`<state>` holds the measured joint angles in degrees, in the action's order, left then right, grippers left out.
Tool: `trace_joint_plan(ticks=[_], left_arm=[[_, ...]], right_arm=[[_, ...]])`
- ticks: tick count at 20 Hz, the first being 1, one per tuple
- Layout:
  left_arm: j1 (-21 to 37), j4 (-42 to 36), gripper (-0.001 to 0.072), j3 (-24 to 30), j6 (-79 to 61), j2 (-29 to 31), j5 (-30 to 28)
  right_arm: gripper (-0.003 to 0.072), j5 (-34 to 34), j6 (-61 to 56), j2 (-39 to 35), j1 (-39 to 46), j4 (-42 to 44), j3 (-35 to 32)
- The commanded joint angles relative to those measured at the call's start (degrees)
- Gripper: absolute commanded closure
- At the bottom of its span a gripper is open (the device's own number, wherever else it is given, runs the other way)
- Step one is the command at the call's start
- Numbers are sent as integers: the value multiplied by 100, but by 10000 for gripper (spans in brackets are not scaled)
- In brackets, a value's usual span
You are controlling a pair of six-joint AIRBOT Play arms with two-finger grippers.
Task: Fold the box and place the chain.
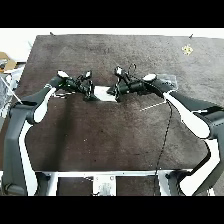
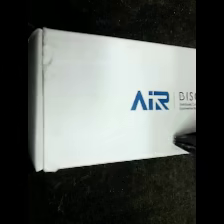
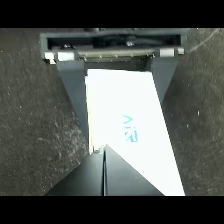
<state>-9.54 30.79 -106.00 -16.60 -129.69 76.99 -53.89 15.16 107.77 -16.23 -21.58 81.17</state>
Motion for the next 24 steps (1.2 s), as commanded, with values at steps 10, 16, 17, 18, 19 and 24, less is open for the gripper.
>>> trace_joint_plan(ticks=[10,16,17,18,19,24], left_arm=[[7,2,294,-7,4,-2,-2],[7,2,294,-7,4,-2,-2],[7,2,294,-7,4,-2,0],[7,0,294,-7,4,-2,4],[7,0,294,-7,4,-2,7],[7,-2,294,-7,7,-2,9]], right_arm=[[687,284,-1403,-1561,28,-461,-26],[687,2212,-2610,-4577,286,-955,-2090],[686,2559,-2710,-5095,367,-955,-2610],[686,2944,-2752,-5626,442,-953,-3176],[686,3362,-2754,-6196,494,-951,-3816],[685,4752,-3027,-8349,540,-946,-6454]])
